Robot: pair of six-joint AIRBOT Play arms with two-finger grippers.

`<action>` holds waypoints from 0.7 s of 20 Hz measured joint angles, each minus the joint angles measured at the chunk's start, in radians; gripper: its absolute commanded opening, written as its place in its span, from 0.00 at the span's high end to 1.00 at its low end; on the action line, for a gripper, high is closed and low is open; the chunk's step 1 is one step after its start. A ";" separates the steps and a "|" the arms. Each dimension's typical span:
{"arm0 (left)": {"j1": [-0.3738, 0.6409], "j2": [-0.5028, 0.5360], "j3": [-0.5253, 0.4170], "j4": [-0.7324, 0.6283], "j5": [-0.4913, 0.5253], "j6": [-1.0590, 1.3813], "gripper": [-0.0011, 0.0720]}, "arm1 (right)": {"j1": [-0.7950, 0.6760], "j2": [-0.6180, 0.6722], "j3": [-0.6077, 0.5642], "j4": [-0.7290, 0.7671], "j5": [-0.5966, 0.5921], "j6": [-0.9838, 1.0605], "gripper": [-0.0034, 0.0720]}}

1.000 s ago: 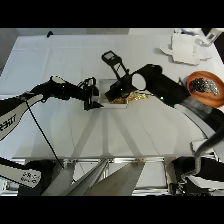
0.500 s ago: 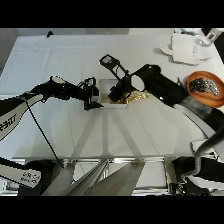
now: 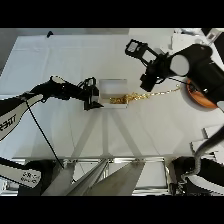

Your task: Fold the box and place the chain.

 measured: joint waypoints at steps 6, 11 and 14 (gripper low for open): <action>0.000 0.000 0.000 0.000 0.000 0.000 0.77 | -0.105 -0.095 0.000 0.155 0.023 -0.355 0.31; 0.000 0.000 0.000 0.000 0.000 0.000 0.77 | -0.123 -0.233 0.000 0.254 0.015 -0.589 0.31; 0.000 0.000 0.000 0.000 0.000 0.000 0.77 | -0.126 -0.309 0.000 0.278 0.011 -0.676 0.27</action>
